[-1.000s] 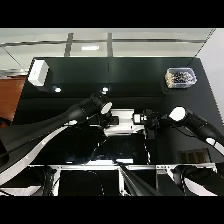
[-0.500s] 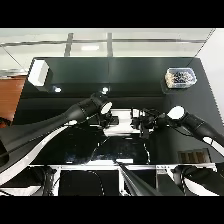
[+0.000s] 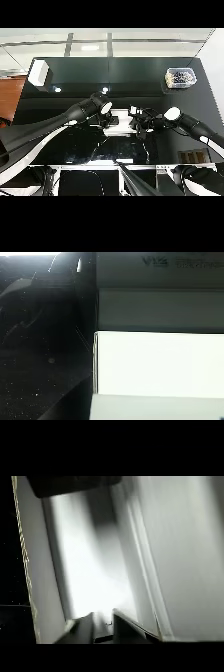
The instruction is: Fold the box and place the chain.
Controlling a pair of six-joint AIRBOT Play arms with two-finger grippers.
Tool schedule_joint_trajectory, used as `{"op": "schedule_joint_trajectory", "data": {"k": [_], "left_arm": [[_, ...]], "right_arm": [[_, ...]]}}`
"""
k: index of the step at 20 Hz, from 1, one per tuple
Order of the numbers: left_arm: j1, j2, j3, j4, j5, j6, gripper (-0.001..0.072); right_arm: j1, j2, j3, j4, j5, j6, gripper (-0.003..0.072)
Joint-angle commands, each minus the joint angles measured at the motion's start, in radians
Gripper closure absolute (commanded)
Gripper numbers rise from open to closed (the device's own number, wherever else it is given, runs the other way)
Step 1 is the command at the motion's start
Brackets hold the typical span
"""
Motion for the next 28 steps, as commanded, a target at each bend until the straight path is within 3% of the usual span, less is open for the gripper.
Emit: {"op": "schedule_joint_trajectory", "data": {"k": [1,6,8,10,12,15,21,26,27,28], "left_arm": [[0.001,0.0,0.0,0.0,0.0,0.0,0.0683],[0.001,0.0,0.0,0.0,0.0,0.0,0.0683],[0.001,0.0,0.0,0.0,0.0,0.0,0.0683],[0.001,0.0,0.0,0.0,0.0,0.0,0.0682],[0.001,0.0,0.0,0.0,0.0,0.0,0.0683],[0.001,0.0,0.0,0.0,0.0,0.0,0.0682],[0.001,0.0,0.0,0.0,0.0,0.0,0.0683],[0.001,0.0,0.0,0.0,0.0,0.0,0.0683],[0.001,0.0,0.0,0.001,0.0,0.0,0.0682],[0.001,0.0,0.0,0.0,0.0,0.0,0.0683]], "right_arm": [[-0.035,0.043,0.009,-0.03,0.065,0.214,0.0674],[-0.335,0.199,0.17,-0.285,0.454,0.936,0.0674],[-0.534,0.209,0.153,-0.338,0.441,1.131,0.0674],[-0.692,0.191,0.059,-0.34,0.345,1.344,0.0674],[-0.747,0.146,-0.043,-0.282,0.336,1.365,0.0674],[-0.668,0.064,-0.126,-0.059,0.34,1.155,0.0674],[-0.414,-0.073,-0.114,0.158,0.267,1.023,0.0674],[-0.381,-0.076,-0.021,0.138,0.399,0.993,0.0671],[-0.38,-0.076,0.005,0.138,0.422,0.993,0.0538],[-0.38,-0.076,0.024,0.14,0.444,0.993,0.0268]]}}
